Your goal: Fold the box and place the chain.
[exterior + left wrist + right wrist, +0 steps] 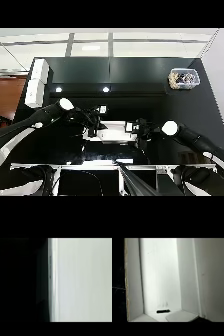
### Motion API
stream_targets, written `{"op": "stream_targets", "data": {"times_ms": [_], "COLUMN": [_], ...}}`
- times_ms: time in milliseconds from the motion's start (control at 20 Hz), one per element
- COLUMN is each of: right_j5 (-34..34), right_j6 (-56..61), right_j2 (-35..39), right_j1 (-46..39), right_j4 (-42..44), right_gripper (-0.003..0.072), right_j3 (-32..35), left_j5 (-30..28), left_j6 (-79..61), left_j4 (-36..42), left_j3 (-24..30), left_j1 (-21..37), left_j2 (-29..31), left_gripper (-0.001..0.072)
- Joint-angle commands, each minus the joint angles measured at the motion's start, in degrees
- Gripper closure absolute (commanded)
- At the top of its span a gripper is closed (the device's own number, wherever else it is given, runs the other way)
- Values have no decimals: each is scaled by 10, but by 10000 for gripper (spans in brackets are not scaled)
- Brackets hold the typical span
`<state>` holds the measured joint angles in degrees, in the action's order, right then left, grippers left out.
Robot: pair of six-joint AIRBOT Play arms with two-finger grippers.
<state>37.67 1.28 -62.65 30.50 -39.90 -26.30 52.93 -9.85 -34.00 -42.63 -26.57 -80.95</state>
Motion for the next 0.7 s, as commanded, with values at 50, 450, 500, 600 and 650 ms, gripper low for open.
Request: {"op": "stream_targets", "data": {"times_ms": [50,450,500,600,650], "right_j5": [19,15,13,13,13], "right_j6": [-77,-106,-106,-106,-106], "right_j2": [-5,-33,-35,-40,-42], "right_j1": [-22,-23,-23,-23,-23], "right_j4": [72,87,82,69,68], "right_gripper": [-14,-14,-13,-13,-14], "right_j3": [0,1,2,2,2], "left_j5": [0,0,0,0,0], "left_j6": [-2,-2,-2,-2,-2], "left_j4": [0,0,0,0,0], "left_j3": [0,0,0,0,0], "left_j1": [0,0,0,0,0], "left_j2": [0,0,0,0,0], "left_gripper": [684,684,684,684,684]}}
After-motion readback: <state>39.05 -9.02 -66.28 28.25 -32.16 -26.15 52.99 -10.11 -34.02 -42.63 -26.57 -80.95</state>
